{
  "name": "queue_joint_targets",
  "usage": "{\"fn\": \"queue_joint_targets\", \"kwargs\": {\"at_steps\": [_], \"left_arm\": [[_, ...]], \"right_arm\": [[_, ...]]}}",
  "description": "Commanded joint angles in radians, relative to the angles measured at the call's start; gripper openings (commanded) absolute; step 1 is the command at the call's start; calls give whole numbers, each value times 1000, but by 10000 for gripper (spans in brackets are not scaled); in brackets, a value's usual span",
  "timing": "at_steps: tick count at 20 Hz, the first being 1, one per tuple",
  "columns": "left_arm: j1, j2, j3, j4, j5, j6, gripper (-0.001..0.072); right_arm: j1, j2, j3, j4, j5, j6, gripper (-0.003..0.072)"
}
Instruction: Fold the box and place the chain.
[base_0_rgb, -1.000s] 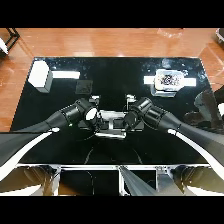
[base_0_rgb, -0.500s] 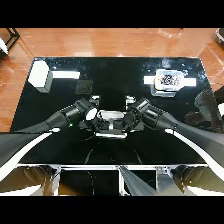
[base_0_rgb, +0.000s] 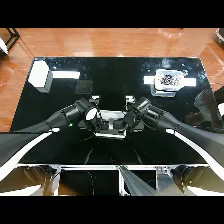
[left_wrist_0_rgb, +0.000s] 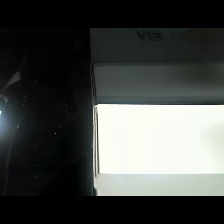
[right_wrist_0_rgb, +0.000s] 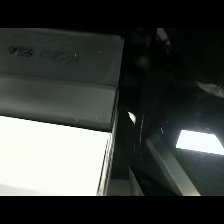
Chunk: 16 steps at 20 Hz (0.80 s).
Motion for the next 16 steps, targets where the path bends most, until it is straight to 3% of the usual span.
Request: {"fn": "queue_joint_targets", "kwargs": {"at_steps": [1,7,8,11,12,13,14,16], "left_arm": [[-3,0,0,0,-8,-1,23],[-3,0,0,-1,-9,-1,23],[-3,0,0,0,-12,-1,23],[-3,0,0,-1,-11,-1,24],[-3,0,0,0,-11,-1,23],[-3,0,0,-1,-11,-1,23],[-3,0,0,-1,-11,-1,23],[-3,0,0,-1,-11,-1,23]], "right_arm": [[0,14,1,-14,-11,-11,401],[0,-9,1,-1,12,31,398],[0,-13,1,2,11,31,311],[0,-13,1,2,18,31,300],[0,-14,1,2,18,36,254],[0,-15,1,2,20,35,117],[0,-17,1,6,24,36,119],[0,-19,1,9,33,36,22]]}}
